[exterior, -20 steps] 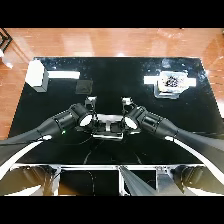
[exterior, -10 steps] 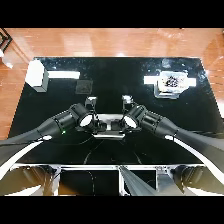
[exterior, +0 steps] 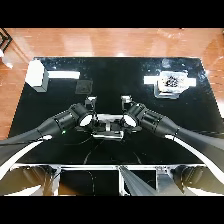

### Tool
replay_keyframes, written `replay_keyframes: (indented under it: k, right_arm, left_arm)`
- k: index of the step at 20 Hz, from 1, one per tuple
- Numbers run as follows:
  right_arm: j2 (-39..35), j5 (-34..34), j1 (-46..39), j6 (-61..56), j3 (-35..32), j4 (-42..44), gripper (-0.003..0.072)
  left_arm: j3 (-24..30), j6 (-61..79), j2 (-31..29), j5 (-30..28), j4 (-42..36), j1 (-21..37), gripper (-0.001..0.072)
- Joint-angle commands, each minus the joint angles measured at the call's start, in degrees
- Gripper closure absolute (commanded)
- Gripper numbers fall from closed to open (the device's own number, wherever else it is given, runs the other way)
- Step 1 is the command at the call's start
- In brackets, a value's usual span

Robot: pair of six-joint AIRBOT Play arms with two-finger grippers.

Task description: Fold the box and place the chain.

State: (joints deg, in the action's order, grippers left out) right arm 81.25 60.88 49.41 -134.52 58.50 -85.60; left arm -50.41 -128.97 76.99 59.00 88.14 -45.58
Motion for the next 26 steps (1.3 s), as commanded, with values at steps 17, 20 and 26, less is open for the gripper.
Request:
replay_keyframes:
  k: [17, 20, 26]
  right_arm:
    - [2.34, -0.28, 0.98, 0.26, 0.28, 1.55, 0.0663]
    - [2.34, -0.68, 0.98, 0.42, 0.28, 1.53, 0.0662]
    - [1.73, 0.46, 0.94, 2.1, 0.28, 1.57, 0.0089]
  left_arm:
    - [-0.04, -0.07, -0.04, 0.09, -0.13, 0.02, 0.0687]
    - [-0.04, -0.07, -0.04, 0.07, -0.13, 0.02, 0.0686]
    - [-0.04, -0.04, -0.04, 0.07, -0.28, 0.02, 0.0687]
